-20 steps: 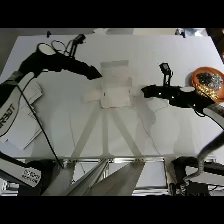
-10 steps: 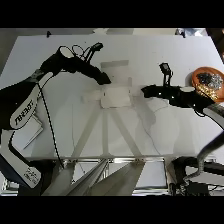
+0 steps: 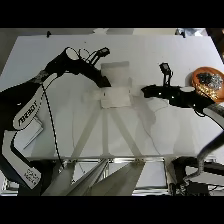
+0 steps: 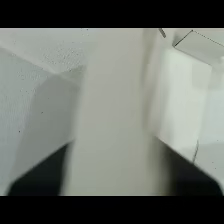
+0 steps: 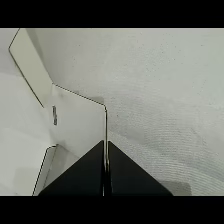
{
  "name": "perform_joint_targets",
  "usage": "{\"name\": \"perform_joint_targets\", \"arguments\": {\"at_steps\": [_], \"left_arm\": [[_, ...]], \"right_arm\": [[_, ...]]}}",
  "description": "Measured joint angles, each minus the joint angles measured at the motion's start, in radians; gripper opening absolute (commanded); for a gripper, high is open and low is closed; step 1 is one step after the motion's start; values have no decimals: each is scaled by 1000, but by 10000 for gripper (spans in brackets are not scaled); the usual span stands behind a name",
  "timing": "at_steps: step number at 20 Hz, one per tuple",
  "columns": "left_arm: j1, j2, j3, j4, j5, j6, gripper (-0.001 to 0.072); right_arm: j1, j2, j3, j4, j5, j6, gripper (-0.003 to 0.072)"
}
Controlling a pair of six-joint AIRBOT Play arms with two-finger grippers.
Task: Fold the box and place the chain.
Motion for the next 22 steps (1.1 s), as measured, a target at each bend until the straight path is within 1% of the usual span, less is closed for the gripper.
{"name": "perform_joint_targets", "arguments": {"at_steps": [1, 2, 4, 22], "left_arm": [[-2, -2, 0, 5, -1, 8, 86], [-3, -5, 0, 5, -3, 13, 15], [-6, -8, 1, 5, -21, 26, 14], [-13, -14, 1, 10, -5, 74, 15]], "right_arm": [[0, 0, 0, 0, -1, 0, 11], [0, 0, 0, 0, -2, 0, 11], [0, 1, 1, 2, -2, -1, 11], [0, 1, 0, 0, 0, 0, 11]]}}
